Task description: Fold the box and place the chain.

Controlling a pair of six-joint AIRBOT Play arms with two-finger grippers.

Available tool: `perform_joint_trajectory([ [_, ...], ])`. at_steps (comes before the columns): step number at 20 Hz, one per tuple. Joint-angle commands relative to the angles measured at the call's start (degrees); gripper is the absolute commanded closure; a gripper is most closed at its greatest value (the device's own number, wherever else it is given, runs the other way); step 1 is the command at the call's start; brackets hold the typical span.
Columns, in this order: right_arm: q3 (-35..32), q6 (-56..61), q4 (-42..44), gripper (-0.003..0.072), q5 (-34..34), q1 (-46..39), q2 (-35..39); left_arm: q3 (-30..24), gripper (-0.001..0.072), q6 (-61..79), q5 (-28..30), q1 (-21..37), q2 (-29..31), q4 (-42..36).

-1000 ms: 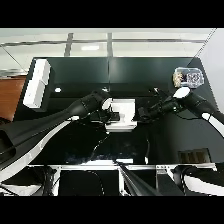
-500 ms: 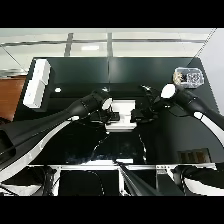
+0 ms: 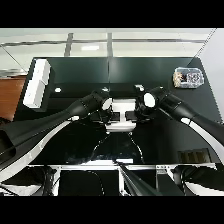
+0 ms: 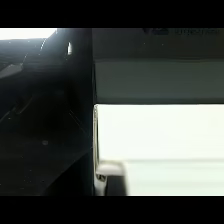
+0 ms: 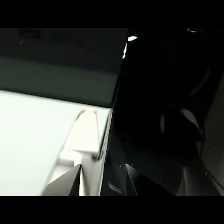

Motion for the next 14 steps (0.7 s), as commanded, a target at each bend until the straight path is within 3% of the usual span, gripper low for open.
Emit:
perform_joint_trajectory([
  [1, 0.4, 6.8, -3.4, 0.0386, 0.6, 1.6, -1.3, 0.0, 0.0682, 0.0, -0.2, 0.0, 0.0, 0.1],
  [8, 2.9, 8.3, -4.4, 0.0387, 2.3, 2.2, -4.2, 0.0, 0.0682, 0.0, -0.4, 0.0, 0.0, 0.1],
  [10, 2.9, 8.4, -4.3, 0.049, 3.1, 2.3, -4.6, 0.0, 0.0682, 0.0, -0.4, 0.0, 0.0, 0.1],
  [14, 2.9, 8.5, -4.3, 0.0559, 3.0, 2.4, -4.9, 0.0, 0.0681, 0.0, -0.4, 0.0, 0.0, 0.1],
])
